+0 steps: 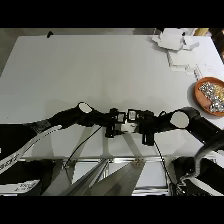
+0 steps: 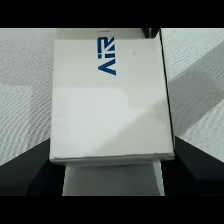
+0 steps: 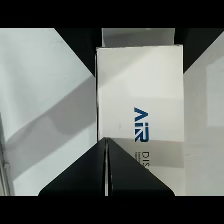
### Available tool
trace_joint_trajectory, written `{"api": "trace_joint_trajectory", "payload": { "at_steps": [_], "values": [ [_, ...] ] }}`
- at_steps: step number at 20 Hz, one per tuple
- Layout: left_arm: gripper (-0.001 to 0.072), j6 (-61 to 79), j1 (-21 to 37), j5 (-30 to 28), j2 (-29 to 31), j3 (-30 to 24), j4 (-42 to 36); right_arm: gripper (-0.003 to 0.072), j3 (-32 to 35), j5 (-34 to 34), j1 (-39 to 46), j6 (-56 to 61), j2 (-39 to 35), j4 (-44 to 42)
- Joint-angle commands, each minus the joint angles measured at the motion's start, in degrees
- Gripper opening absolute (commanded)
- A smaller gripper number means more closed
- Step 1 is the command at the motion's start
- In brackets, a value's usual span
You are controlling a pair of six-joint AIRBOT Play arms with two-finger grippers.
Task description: Fold the box and place the chain.
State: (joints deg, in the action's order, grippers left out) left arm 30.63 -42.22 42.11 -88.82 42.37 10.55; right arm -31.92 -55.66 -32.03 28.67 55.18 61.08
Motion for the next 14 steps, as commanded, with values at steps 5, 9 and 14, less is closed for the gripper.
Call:
{"api": "trace_joint_trajectory", "payload": {
  "at_steps": [5, 9, 14],
  "values": [
    [0.0341, -0.02, 0.00, 0.11, 0.02, 0.02, -0.02, 0.0018, 0.04, -0.74, 0.00, 0.09, 2.01, 0.11],
    [0.0341, -0.02, -0.02, 0.13, 0.02, 0.02, -0.02, 0.0018, -1.31, -1.20, 0.02, 4.48, -1.44, 0.66],
    [0.0341, -0.02, -0.02, 0.11, 0.02, 0.02, -0.02, 0.0017, -3.58, -3.89, 5.68, 9.20, -7.74, 5.27]
  ]
}}
